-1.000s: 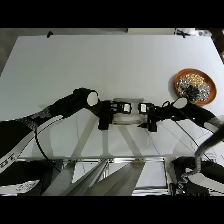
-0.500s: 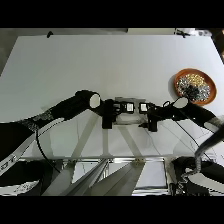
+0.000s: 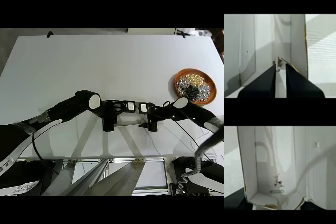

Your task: Fold the box and place the chain.

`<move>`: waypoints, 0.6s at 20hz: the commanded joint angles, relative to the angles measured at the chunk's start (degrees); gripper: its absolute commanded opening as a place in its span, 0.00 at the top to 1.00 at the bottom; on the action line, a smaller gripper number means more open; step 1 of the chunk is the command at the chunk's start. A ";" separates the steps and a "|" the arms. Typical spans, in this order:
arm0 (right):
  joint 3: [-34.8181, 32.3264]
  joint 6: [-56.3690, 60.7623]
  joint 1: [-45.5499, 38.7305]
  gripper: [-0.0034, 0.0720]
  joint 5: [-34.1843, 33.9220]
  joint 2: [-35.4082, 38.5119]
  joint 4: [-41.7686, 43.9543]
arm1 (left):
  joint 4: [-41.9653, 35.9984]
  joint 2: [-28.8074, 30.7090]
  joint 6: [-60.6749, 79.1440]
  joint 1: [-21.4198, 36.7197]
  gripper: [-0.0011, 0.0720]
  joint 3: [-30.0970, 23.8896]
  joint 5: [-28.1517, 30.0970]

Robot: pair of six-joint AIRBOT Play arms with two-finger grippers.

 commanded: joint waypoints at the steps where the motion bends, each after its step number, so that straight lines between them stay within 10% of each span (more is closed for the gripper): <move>1: -0.02 0.20 0.00 0.41 0.15 0.00 0.07 | 2.82 4.59 -9.68 1.68 0.81 0.04 -3.93; 12: -0.02 0.20 0.00 0.41 0.17 0.00 0.07 | 4.76 19.82 -42.45 15.96 0.98 -16.39 -6.40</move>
